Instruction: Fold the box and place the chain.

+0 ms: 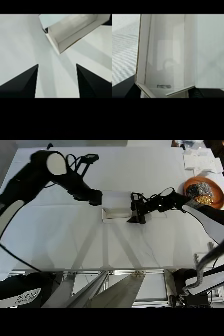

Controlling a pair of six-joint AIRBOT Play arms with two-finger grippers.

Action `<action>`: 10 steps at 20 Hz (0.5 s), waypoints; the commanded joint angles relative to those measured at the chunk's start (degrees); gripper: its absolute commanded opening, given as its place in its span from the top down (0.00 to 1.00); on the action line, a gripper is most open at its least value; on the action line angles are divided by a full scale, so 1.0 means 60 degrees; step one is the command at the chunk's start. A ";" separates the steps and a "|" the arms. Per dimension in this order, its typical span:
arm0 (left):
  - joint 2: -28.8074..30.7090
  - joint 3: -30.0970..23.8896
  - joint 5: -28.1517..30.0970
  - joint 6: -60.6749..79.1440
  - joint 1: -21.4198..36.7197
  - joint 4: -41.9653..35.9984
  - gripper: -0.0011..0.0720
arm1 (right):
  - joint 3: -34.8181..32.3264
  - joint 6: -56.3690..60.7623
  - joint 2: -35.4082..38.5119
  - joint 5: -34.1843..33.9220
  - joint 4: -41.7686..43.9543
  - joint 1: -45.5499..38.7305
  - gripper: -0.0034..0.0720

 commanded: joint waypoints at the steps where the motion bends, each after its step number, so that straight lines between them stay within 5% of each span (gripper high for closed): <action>1: 0.0954 -0.1027 0.1501 0.3319 0.0561 -0.0936 0.31 | 0.0000 0.0000 0.0004 0.0007 0.0000 0.0004 0.35; 3: 0.1228 -0.2335 0.2433 0.5785 0.1093 -0.2320 0.30 | 0.0000 0.0000 0.0007 0.0007 0.0000 0.0004 0.35; 7: 0.1031 -0.4313 0.2645 1.2131 0.2459 -0.4707 0.26 | 0.0000 0.0000 0.0004 0.0004 0.0000 0.0004 0.35; 9: 0.0590 -0.4758 0.2503 1.4659 0.3147 -0.6258 0.09 | 0.0000 0.0000 0.0004 0.0004 0.0000 0.0004 0.35; 10: 0.0244 -0.4834 0.2335 1.5773 0.3391 -0.6947 0.08 | 0.0000 0.0000 0.0004 0.0004 0.0000 0.0004 0.35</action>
